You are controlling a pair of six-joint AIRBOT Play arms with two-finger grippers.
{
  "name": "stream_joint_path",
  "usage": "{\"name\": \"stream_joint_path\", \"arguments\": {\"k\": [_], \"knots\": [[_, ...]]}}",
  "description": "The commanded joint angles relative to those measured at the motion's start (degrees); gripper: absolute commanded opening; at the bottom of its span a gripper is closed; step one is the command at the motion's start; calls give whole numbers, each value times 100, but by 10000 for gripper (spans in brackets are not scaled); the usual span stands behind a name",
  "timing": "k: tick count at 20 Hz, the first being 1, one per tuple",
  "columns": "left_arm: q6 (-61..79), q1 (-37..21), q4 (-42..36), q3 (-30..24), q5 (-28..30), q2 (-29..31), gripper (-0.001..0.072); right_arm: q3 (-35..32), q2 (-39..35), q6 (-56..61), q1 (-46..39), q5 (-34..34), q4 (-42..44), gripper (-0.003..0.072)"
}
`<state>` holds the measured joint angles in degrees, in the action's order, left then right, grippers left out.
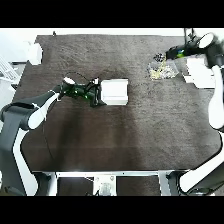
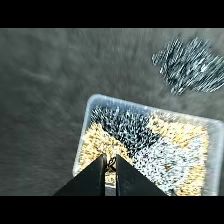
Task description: Fold the box and place the chain.
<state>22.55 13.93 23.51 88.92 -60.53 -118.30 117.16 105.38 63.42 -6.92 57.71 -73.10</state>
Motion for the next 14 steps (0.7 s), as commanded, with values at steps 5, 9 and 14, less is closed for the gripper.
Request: {"name": "stream_joint_path", "arguments": {"k": [5, 9, 14], "knots": [[2, -2, 2, 0, 2, -2, 417, 4, -2288, 153, 562, 599, 4, 15], [2, -2, 2, 0, 2, 0, 417, 2, -3163, 151, 1250, 656, 2, 15], [2, -2, 2, 0, 0, -2, 416, -4, -3425, 245, 2015, 1036, 4, 15]]}}
